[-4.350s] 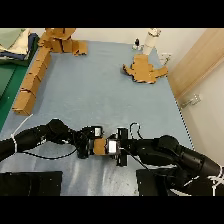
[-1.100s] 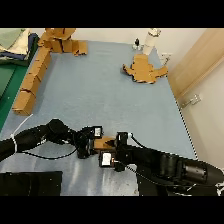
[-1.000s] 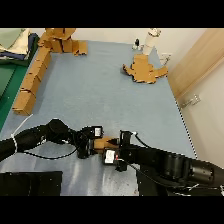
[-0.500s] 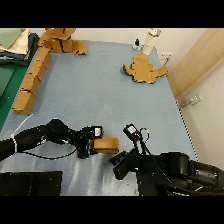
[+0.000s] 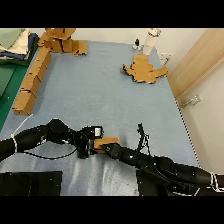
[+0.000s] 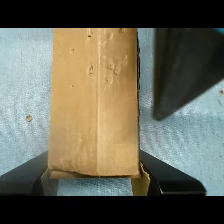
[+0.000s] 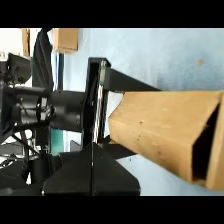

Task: Fold the box.

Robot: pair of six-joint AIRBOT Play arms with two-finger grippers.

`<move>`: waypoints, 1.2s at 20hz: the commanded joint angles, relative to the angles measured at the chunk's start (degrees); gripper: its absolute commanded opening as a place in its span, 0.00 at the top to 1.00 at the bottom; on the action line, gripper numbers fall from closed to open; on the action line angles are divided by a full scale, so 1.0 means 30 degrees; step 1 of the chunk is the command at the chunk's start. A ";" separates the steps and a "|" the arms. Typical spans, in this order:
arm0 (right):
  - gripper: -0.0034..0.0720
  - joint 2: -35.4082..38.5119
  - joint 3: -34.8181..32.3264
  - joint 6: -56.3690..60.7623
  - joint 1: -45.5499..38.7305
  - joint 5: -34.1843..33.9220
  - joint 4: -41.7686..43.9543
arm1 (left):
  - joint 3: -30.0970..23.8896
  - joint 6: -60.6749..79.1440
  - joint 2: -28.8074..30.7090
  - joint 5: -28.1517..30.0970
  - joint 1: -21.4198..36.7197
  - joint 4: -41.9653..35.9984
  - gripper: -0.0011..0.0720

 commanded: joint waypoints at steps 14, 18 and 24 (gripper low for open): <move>0.95 -0.2375 -0.0182 0.0401 0.0029 0.0415 0.0393 | 0.0022 0.0000 0.0000 0.0007 0.0007 0.0000 0.26; 0.95 -0.2834 -0.0175 0.0408 0.0066 0.0466 0.0386 | 0.0022 0.0000 0.0000 0.0007 0.0007 0.0000 0.26; 0.95 -0.2841 -0.0182 0.0401 0.0066 0.0459 0.0138 | 0.0022 0.0000 0.0000 0.0007 0.0007 0.0000 0.26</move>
